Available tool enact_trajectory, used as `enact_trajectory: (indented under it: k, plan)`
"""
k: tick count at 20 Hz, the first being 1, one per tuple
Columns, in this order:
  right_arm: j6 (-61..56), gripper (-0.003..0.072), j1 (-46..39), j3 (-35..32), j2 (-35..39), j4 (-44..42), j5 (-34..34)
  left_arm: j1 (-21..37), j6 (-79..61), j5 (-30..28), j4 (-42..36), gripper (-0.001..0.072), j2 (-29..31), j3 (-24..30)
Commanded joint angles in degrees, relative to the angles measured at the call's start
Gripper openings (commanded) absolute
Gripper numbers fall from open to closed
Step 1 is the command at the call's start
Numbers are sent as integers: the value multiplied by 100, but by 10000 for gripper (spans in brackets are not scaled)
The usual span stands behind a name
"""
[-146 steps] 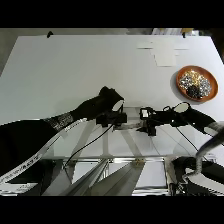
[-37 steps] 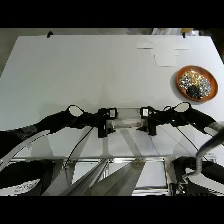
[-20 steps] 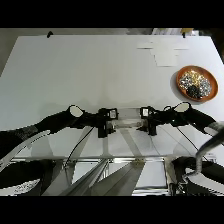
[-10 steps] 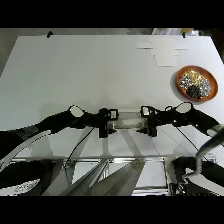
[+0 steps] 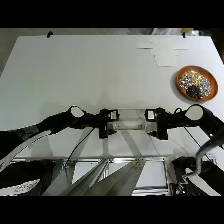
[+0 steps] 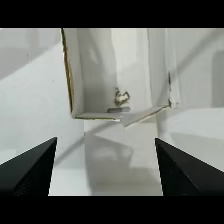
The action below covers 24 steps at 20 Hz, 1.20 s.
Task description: Fold the box and place the chain.
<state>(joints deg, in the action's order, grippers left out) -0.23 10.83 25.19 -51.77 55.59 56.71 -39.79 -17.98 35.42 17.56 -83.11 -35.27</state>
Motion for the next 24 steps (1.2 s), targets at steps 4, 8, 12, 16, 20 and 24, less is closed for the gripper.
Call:
enact_trajectory:
  k: [4,8,12,16,20,24]
  plan:
    - [74,110,0,2,855,-1711,122,7,-2,-7,2,207,4,2]
    - [494,17,122,2,605,-2774,-868,7,-2,-7,4,207,4,2]
    - [264,17,476,2,-212,-2894,-2391,7,-2,-4,2,207,4,2]
    - [-656,17,487,2,-946,-2522,-2732,7,-4,-4,2,207,4,2]
    - [-1049,17,487,2,-990,-2286,-2549,7,-2,-7,2,207,4,2]
    - [-1049,17,479,4,-201,-2199,-2170,7,-2,-4,2,207,4,2]
